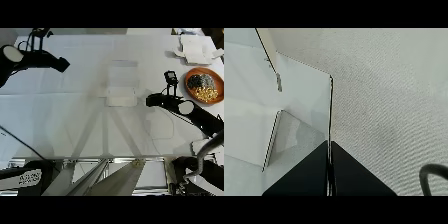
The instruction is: Fold the box and place the chain.
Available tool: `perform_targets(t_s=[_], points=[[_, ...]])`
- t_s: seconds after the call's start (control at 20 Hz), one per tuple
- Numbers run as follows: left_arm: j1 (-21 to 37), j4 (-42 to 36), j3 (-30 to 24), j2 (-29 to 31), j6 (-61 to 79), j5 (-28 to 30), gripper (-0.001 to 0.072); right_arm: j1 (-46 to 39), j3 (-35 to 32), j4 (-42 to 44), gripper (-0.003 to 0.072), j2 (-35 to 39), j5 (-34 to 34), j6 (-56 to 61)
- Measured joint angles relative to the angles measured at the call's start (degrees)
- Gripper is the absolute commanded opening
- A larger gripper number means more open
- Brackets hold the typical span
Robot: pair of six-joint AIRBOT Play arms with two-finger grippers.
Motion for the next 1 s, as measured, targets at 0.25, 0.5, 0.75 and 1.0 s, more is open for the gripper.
perform_targets(t_s=[0.25,0.5,0.75,1.0], points=[[-2.95,-12.13,14.43,-13.40,9.20,-15.17,0.0695,0.00,0.00,0.00,0.0010,0.00,-0.02,0.00],[-5.75,-19.32,24.06,-23.32,12.52,-26.88,0.0695,0.00,0.00,0.00,0.0010,0.00,-0.02,0.00],[-8.98,-24.92,26.73,-27.67,16.04,-29.11,0.0695,0.00,0.00,0.02,0.0010,0.00,-0.02,0.00],[-11.47,-26.45,27.26,-29.14,16.94,-24.98,0.0694,0.00,0.00,0.02,0.0010,0.00,-0.02,0.00]])
